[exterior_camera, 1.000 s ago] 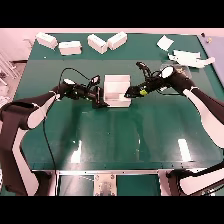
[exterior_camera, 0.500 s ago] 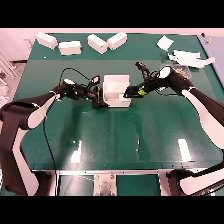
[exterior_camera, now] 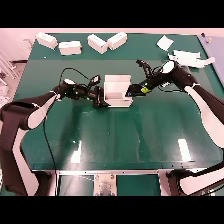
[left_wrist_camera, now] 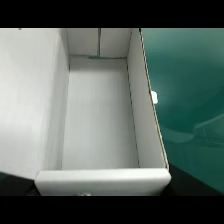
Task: Fold the box and place the chain.
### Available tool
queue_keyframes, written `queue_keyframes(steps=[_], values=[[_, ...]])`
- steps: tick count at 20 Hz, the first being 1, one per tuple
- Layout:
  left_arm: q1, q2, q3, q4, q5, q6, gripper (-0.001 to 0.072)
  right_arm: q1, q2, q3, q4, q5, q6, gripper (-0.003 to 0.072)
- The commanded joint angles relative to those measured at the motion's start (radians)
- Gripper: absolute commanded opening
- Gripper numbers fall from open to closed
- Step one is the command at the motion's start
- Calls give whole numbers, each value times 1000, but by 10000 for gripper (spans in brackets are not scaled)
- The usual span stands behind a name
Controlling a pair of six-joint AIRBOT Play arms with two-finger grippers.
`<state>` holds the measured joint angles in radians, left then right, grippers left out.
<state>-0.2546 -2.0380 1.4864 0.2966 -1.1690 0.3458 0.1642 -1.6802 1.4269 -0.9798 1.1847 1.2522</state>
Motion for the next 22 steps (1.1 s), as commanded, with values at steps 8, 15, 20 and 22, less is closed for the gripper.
queue_keyframes(steps=[8,15,20,22], values=[[1,0,0,3,6,2,534,1,0,-42,3,50,-2,523],[1,0,0,3,5,2,534,11,0,-44,27,-56,-3,522],[1,0,0,3,3,1,534,11,0,-44,29,-66,-2,522],[1,0,0,3,1,1,534,13,0,-44,29,-69,-2,522]])
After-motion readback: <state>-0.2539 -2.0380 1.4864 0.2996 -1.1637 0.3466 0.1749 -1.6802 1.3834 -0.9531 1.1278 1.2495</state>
